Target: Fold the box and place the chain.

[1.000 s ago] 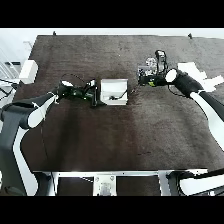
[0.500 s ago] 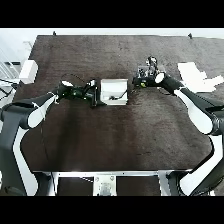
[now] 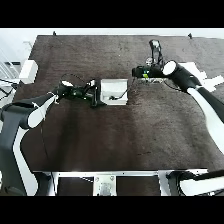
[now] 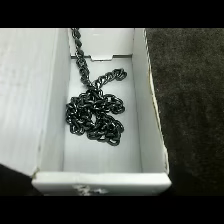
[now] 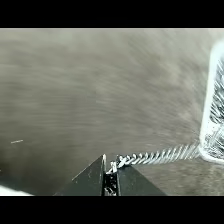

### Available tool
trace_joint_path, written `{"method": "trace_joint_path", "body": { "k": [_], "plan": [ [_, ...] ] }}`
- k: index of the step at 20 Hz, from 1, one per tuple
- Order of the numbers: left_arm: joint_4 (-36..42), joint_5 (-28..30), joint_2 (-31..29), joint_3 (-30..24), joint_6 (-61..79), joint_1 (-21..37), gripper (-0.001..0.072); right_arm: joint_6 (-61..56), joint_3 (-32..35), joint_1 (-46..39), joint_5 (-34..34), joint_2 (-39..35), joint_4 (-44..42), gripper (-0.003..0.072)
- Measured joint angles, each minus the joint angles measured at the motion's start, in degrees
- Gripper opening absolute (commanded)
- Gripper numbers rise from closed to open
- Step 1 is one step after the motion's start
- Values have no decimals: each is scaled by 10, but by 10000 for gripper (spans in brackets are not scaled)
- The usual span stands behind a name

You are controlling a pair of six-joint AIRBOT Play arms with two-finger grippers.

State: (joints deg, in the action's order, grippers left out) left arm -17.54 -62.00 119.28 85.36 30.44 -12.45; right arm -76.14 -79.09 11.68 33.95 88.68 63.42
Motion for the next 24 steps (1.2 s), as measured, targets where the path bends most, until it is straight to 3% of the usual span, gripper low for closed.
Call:
{"method": "trace_joint_path", "body": {
  "k": [5,10,16,24],
  "plan": [
    [0,0,0,0,0,0,279,-4,36,61,17,-142,28,12],
    [0,0,0,0,0,0,279,-58,47,142,28,-214,56,12],
    [0,0,0,0,0,0,279,-139,73,226,-19,-229,73,13],
    [0,0,0,0,0,0,279,-180,137,237,-93,-193,81,12]
  ]
}}
